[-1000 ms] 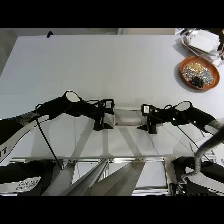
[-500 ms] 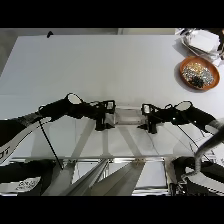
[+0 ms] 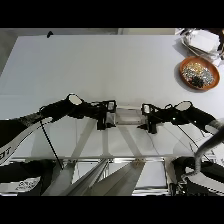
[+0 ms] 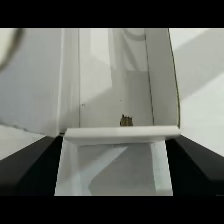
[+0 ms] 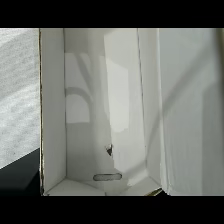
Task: Fold the box and place the chain.
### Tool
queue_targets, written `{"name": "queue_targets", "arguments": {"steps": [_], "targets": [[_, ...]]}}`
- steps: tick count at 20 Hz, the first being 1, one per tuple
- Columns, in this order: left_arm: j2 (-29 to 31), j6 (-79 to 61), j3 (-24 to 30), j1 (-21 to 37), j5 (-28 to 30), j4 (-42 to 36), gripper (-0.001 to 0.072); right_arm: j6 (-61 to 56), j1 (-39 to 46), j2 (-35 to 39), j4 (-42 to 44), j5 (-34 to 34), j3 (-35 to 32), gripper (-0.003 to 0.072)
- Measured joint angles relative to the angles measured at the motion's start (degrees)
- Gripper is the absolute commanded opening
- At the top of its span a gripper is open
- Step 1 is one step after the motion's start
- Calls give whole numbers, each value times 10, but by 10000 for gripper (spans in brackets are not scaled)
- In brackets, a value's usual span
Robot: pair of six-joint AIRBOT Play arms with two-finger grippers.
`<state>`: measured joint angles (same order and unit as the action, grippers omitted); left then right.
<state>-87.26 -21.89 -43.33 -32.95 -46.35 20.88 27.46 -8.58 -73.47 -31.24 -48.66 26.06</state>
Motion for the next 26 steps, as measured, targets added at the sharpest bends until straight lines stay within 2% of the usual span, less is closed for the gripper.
{"name": "queue_targets", "arguments": {"steps": [21, 22, 23, 26], "targets": [[-4, 0, 0, -16, 4, 15, 687, 1, 0, 0, -1, 0, 0, 321], [-4, 4, 0, -17, 8, 16, 677, 1, 0, 0, -1, 0, 0, 321], [-4, 6, 0, -19, 11, 17, 624, 1, 0, 0, -1, 0, 0, 321], [-4, 11, 0, -21, 17, 19, 618, 1, 0, 0, 0, 0, 0, 321]]}}
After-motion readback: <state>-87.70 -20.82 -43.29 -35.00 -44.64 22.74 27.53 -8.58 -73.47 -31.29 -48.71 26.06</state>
